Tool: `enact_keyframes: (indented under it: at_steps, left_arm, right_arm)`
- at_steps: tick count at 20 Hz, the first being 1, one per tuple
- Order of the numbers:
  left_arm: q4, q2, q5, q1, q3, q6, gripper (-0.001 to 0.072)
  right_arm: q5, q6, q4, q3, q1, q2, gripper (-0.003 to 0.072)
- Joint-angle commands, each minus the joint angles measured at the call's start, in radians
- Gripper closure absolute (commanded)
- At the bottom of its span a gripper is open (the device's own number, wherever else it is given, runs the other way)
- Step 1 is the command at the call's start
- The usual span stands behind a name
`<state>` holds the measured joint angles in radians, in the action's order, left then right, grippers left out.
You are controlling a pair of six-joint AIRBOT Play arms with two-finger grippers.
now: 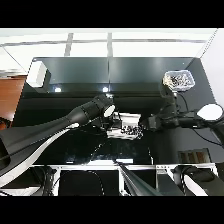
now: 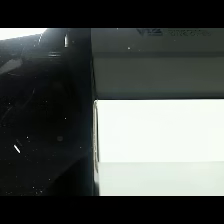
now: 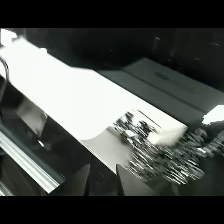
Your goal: Fold the box and place the chain.
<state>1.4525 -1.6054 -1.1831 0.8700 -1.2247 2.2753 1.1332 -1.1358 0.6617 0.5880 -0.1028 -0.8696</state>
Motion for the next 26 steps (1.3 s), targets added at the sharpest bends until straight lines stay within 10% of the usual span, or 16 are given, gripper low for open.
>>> enact_keyframes:
  at_steps: [1, 2, 4, 13, 26]
  left_arm:
    - [0.000, 0.000, 0.000, 0.000, 0.000, 0.000, 0.0680]
    - [0.000, 0.000, -0.001, 0.000, 0.000, 0.000, 0.0680]
    - [0.000, 0.000, 0.000, 0.000, 0.000, 0.000, 0.0680]
    - [0.000, 0.000, 0.000, 0.000, 0.000, 0.000, 0.0680]
    - [-0.032, 0.000, 0.002, 0.000, 0.000, 0.000, 0.0680]
  right_arm:
    - [0.075, 0.124, 0.195, 0.000, 0.119, 0.014, 0.0509]
    - [0.012, 0.124, 0.294, -0.019, 0.121, 0.014, 0.0458]
    - [-0.121, 0.196, 0.339, -0.068, 0.106, 0.012, -0.0029]
    - [-0.274, 1.209, 0.093, -0.144, -0.146, -0.115, -0.0022]
    - [-0.352, 1.247, 0.097, -0.144, -0.193, -0.224, -0.0021]
